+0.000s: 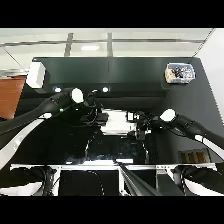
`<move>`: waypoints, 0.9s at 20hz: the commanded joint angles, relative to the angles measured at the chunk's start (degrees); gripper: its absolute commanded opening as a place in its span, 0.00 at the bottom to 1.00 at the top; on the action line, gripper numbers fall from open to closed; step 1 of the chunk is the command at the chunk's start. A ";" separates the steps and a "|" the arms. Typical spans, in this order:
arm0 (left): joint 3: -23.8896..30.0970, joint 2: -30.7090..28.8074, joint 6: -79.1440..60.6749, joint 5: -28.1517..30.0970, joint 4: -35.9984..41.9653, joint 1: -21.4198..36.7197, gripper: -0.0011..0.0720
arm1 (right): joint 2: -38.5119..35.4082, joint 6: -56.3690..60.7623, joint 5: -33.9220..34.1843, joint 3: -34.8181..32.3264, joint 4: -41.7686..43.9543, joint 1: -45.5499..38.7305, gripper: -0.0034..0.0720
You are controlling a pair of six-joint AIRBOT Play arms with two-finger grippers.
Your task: Fold the box and place the chain.
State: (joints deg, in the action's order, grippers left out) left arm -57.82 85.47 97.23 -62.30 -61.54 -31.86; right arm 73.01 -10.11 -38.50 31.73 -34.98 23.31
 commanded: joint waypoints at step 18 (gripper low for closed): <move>-5.60 2.19 34.23 -0.70 -22.27 -14.43 0.21 | 0.02 0.02 -0.02 -0.02 0.02 0.00 0.07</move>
State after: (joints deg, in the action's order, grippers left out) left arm -63.33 87.37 129.45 -63.07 -84.58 -46.04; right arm 73.01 -10.09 -38.50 31.73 -34.96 23.31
